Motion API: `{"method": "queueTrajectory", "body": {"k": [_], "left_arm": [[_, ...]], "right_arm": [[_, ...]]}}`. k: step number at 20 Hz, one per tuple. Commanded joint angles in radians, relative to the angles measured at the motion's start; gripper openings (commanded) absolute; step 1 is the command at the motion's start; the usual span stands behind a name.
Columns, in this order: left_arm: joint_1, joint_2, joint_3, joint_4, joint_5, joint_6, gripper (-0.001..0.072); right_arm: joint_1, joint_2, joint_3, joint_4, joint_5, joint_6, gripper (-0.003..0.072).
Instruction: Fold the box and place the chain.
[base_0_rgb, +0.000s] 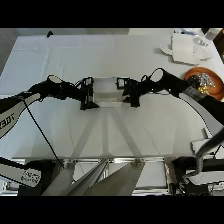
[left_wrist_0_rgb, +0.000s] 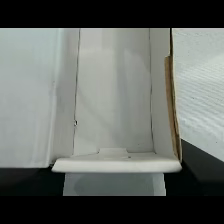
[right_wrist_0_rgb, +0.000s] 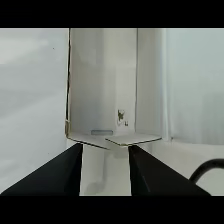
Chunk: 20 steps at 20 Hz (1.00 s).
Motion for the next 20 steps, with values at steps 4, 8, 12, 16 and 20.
{"method": "queueTrajectory", "body": {"k": [4,8,12,16,20], "left_arm": [[0.000,0.000,0.001,0.000,0.000,0.000,0.0393],[0.000,0.000,0.001,0.000,0.000,0.000,0.0393],[0.000,0.000,0.001,0.000,0.000,0.000,0.0393],[0.000,0.000,0.001,0.000,0.000,0.000,0.0393],[0.000,0.000,0.001,0.000,0.000,0.000,0.0393]], "right_arm": [[0.025,-0.001,0.000,0.010,-0.010,-0.028,0.0150],[0.025,-0.001,0.000,0.029,-0.030,-0.027,0.0052],[0.025,-0.001,0.000,0.060,-0.048,-0.027,0.0130],[0.025,0.000,0.000,0.060,-0.046,-0.026,0.0217],[0.025,0.000,0.000,0.060,-0.033,-0.026,0.0014]]}}
